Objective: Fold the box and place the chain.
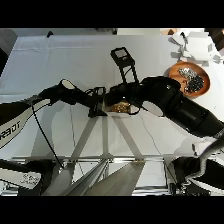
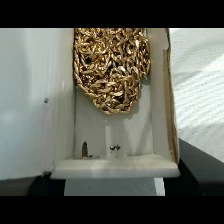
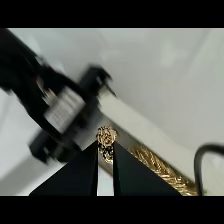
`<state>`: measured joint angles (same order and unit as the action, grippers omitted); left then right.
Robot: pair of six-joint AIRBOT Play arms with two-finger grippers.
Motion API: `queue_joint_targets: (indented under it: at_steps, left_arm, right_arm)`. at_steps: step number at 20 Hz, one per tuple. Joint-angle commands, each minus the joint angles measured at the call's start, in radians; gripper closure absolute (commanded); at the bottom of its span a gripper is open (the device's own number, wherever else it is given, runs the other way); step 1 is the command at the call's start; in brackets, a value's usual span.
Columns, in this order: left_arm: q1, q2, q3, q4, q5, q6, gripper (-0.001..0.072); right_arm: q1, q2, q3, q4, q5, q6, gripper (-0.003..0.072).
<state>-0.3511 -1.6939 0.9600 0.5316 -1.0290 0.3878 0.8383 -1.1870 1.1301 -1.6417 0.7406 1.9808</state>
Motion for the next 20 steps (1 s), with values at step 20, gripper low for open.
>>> queue_joint_targets:
  at_steps: [20]
  left_arm:
    - [0.000, 0.000, 0.000, 0.000, 0.000, 0.000, 0.0569]
  right_arm:
    - [-0.031, -0.154, -0.090, -0.063, 0.105, 0.000, 0.0676]
